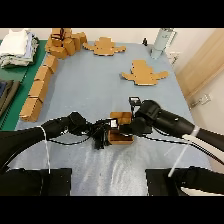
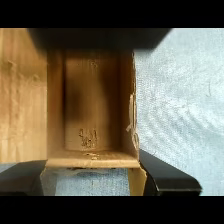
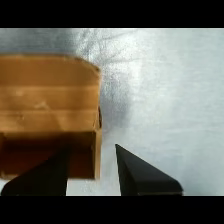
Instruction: Fold the box.
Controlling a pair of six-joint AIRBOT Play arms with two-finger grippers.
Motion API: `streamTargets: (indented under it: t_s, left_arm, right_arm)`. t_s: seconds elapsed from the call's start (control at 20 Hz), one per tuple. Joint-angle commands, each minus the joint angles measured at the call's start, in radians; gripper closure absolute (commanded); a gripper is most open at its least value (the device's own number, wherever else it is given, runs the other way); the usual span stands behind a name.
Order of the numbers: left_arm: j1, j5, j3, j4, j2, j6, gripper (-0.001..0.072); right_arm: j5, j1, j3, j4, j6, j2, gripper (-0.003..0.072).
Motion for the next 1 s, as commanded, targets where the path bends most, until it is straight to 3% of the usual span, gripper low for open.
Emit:
streamTargets:
  t_s: [0.0,0.1,0.2,0.3,0.4,0.5,0.6,0.7,0.8,0.95]
  left_arm:
    - [0.001,0.0,0.001,0.0,0.0,0.0,0.022]
    - [0.001,0.0,0.001,0.0,0.0,0.0,0.022]
    - [0.001,0.0,0.001,0.0,0.0,0.0,0.022]
    - [0.001,0.0,0.001,0.0,0.0,0.0,0.022]
    - [0.001,0.0,0.001,0.0,0.0,0.0,0.022]
    - [0.001,0.0,0.001,0.0,0.0,0.0,0.022]
    - [0.001,0.0,0.001,0.0,0.0,0.0,0.022]
    - [0.001,0.0,0.001,0.0,0.0,0.0,0.022]
    - [0.001,0.0,0.001,0.0,0.0,0.0,0.022]
    - [0.001,0.0,0.001,0.0,0.0,0.0,0.022]
  right_arm:
    - [-0.086,-0.002,0.016,-0.008,0.0,0.101,0.028]
    - [-0.136,-0.017,0.016,-0.068,0.0,0.13,0.0415]
    - [-0.146,-0.068,0.016,-0.114,-0.011,0.13,0.0603]
    - [-0.076,-0.18,0.016,-0.112,-0.095,0.106,0.0672]
    - [0.061,-0.339,0.016,0.03,-0.294,0.051,0.0672]
    - [0.148,-0.527,0.022,0.382,-0.644,-0.04,0.0676]
    - [0.127,-0.69,0.046,0.783,-0.996,-0.159,0.0684]
    - [0.031,-0.779,0.089,1.056,-1.209,-0.284,0.0684]
    - [-0.114,-0.785,0.147,1.184,-1.318,-0.391,0.0684]
    - [-0.142,-0.721,0.193,1.178,-1.393,-0.438,0.0683]
